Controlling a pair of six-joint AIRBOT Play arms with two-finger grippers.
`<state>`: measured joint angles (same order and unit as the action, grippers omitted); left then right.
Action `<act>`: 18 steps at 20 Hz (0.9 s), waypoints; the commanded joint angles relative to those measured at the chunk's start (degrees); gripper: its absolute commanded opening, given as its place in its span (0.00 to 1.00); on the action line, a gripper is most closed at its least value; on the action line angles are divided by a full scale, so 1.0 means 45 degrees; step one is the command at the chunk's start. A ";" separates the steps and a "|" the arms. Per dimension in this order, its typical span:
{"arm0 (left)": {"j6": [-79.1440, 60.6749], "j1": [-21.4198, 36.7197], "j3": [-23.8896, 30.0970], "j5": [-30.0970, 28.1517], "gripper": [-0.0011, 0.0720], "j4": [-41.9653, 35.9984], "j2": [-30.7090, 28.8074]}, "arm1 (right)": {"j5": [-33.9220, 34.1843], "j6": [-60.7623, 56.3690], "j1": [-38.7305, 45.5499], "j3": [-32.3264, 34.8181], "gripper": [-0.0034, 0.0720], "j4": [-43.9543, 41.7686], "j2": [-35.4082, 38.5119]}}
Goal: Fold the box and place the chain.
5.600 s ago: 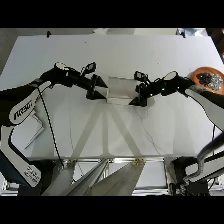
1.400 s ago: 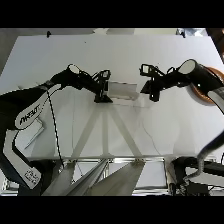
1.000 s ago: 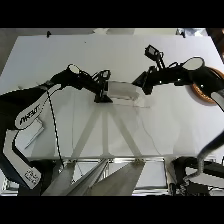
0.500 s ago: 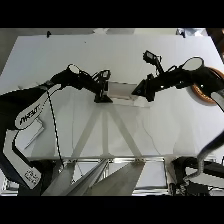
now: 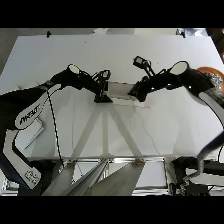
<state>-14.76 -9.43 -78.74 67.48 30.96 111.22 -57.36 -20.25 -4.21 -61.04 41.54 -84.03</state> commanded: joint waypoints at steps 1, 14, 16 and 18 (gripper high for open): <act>0.0000 0.0010 0.0005 0.0000 0.34 0.0005 0.0000 | 0.2667 -0.0068 -0.0665 -0.0010 0.05 -0.0141 -0.0350; 0.0000 0.0010 0.0005 -0.0005 0.31 0.0005 0.0000 | 0.5629 -0.0656 -0.0384 -0.0010 0.05 -0.1331 -0.1025; 0.0000 0.0010 0.0005 0.0000 0.31 0.0005 0.0000 | 0.5377 -0.1248 -0.0384 -0.0010 0.05 -0.1336 -0.1549; 0.0000 0.0010 0.0005 0.0000 0.31 0.0005 0.0000 | 0.4940 -0.1239 -0.0384 -0.0010 0.05 -0.1350 -0.1642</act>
<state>-14.72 -9.39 -78.74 67.33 30.87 111.24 -33.71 -24.27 -5.91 -61.06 35.33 -89.91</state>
